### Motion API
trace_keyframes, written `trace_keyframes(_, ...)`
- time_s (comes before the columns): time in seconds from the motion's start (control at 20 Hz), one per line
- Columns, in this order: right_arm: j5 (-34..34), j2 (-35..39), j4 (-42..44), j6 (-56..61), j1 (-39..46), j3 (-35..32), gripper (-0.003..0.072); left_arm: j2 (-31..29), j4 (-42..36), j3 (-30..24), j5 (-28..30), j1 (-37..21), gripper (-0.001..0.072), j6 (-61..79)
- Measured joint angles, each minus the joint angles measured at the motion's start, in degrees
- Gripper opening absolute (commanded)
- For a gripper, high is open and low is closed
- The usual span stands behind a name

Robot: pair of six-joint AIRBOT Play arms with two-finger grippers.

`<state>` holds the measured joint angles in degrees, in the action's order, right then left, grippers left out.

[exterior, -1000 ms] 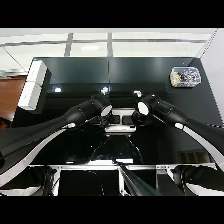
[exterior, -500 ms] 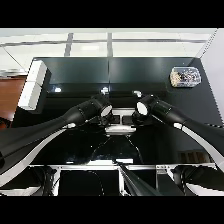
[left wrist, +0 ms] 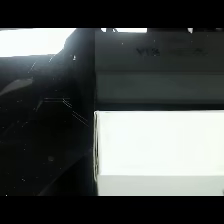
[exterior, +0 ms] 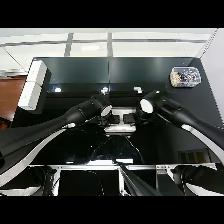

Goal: Fold the box and place the chain.

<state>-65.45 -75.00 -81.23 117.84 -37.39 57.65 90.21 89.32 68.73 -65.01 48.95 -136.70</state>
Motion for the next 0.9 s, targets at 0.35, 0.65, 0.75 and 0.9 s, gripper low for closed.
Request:
trace_keyframes(0.35, 0.2, 14.8, -27.0, -3.7, 8.2, -0.2, 0.04, 0.0, 0.0, 0.0, 0.0, 0.0, 0.0026, 0.0)
trace_keyframes(0.65, 23.3, 8.5, -27.1, -0.6, 32.0, -2.2, 0.0709, 0.0, 0.0, 0.0, 0.3, 0.0, 0.0026, 0.0)
trace_keyframes(0.75, 25.1, 2.3, -23.0, 0.3, 38.7, 2.0, 0.0709, 0.0, 0.0, 0.0, 0.3, 0.0, 0.0026, 0.0)
trace_keyframes(0.9, 19.0, -9.9, -19.3, 0.8, 45.7, 16.4, 0.0709, 0.0, 0.0, 0.0, 0.3, 0.0, 0.0026, 0.0)
